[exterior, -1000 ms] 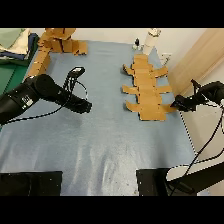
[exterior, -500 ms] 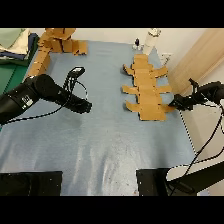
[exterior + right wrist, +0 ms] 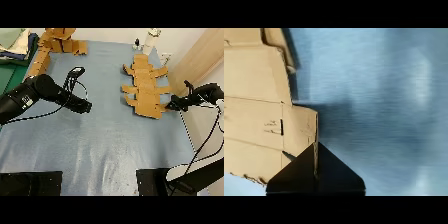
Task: Fold the box.
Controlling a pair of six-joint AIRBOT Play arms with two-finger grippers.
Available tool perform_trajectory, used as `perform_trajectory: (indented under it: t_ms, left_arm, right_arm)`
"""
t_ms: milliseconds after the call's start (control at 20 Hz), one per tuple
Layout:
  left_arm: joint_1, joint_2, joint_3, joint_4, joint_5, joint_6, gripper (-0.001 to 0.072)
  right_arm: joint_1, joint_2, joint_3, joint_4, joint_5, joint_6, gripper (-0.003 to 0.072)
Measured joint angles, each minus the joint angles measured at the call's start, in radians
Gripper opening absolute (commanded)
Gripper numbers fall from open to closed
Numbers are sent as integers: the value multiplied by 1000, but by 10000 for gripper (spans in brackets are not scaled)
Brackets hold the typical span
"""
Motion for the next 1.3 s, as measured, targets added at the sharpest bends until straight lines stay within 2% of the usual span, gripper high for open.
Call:
perform_trajectory:
  t_ms: [200, 350, 550, 800, 950, 1100, 1150, 1200, 1300]
  left_arm:
    - [0, 0, 0, 0, 0, 0, 12]
    - [0, 0, 0, -1, 0, 0, 12]
    - [0, 0, 0, -3, 5, 0, 12]
    - [0, 0, 0, -37, 41, 0, 12]
    - [0, 0, 0, -64, 45, 0, 14]
    - [5, 0, 0, -86, 19, 0, 15]
    - [16, -3, 0, -88, -2, 0, 71]
    - [31, -9, 0, -87, -24, 1, 257]
    - [68, -25, 0, -88, -80, 2, 264]
  right_arm:
    - [72, 41, -39, 58, -89, 5, 0]
    - [135, 155, -163, 76, -60, 37, 0]
    - [241, 374, -426, 99, 66, 97, 0]
    - [455, 637, -769, 132, 281, 223, 0]
    - [589, 772, -890, 142, 387, 285, 0]
    - [708, 883, -951, 144, 473, 322, 1]
    - [741, 911, -963, 144, 498, 327, 0]
    - [774, 935, -974, 143, 521, 330, 1]
    - [835, 967, -993, 143, 559, 332, 1]
